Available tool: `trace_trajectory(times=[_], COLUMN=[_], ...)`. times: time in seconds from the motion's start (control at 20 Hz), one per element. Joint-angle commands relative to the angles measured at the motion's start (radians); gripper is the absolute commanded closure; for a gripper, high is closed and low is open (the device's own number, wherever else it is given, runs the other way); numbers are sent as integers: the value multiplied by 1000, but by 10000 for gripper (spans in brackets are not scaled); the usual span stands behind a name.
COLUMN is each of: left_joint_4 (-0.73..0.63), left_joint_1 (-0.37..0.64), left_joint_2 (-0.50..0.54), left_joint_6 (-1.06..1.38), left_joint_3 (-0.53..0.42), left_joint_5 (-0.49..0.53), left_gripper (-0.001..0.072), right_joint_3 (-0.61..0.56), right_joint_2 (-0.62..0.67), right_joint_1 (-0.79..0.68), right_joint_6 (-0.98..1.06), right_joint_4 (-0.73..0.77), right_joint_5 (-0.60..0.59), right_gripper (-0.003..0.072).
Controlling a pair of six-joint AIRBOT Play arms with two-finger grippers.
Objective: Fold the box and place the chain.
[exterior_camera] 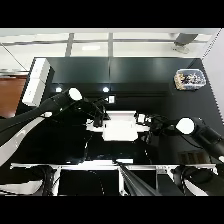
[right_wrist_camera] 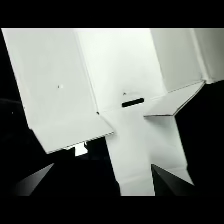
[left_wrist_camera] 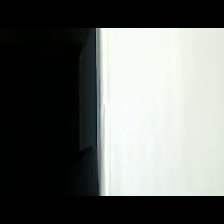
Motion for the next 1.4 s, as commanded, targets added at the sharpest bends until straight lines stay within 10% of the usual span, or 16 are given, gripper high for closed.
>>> trace_trajectory(times=[0.0, 0.4, 1.1, 1.35], left_joint_4=[2, 2, 2, -2], left_joint_1=[-2, -2, -2, -2], left_joint_2=[-6, -6, -6, -6], left_joint_6=[8, 6, 4, 3], left_joint_3=[0, 0, 0, 0], left_joint_5=[10, 5, 5, 1], left_gripper=[684, 684, 684, 684], right_joint_3=[-3, 3, 130, 130], right_joint_2=[-71, -96, -85, -153], right_joint_1=[21, 113, 10, -8], right_joint_6=[-72, -105, -109, -321], right_joint_4=[27, 171, 85, 310], right_joint_5=[-11, -228, -168, -144], right_gripper=[-19, -19, -19, -19])
